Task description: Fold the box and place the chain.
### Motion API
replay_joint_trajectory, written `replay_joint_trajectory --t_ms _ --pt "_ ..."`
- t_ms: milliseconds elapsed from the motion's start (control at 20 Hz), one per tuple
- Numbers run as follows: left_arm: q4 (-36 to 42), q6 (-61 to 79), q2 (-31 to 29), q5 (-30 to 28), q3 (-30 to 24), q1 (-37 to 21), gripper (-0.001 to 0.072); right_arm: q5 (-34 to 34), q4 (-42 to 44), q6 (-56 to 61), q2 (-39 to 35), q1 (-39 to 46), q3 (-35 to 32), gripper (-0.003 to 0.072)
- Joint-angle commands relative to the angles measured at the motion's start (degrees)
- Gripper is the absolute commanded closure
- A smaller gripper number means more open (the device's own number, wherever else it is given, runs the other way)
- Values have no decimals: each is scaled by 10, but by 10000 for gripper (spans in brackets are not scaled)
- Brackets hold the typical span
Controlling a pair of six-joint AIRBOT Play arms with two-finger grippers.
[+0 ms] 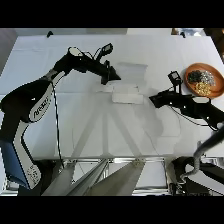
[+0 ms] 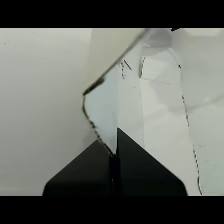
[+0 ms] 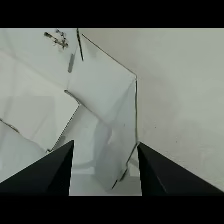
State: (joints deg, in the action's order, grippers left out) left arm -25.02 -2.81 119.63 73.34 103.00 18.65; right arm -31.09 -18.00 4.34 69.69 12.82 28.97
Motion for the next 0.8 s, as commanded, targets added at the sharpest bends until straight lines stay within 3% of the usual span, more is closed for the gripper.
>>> replay_joint_trajectory --t_ms 0,150,350,500,750 --pt "0 -41 -5 4 0 -2 701 -15 1 5 -19 0 0 250" --pt "-25 -109 -38 19 0 -18 702 -17 -4 33 -89 1 0 249" --pt "-130 -212 -126 36 0 -43 705 11 -4 76 -209 37 0 277" --pt "-151 -242 -199 60 0 -55 707 20 -11 125 -290 87 0 285" --pt "-192 -292 -277 143 -20 -59 707 16 -112 211 -369 166 0 285"
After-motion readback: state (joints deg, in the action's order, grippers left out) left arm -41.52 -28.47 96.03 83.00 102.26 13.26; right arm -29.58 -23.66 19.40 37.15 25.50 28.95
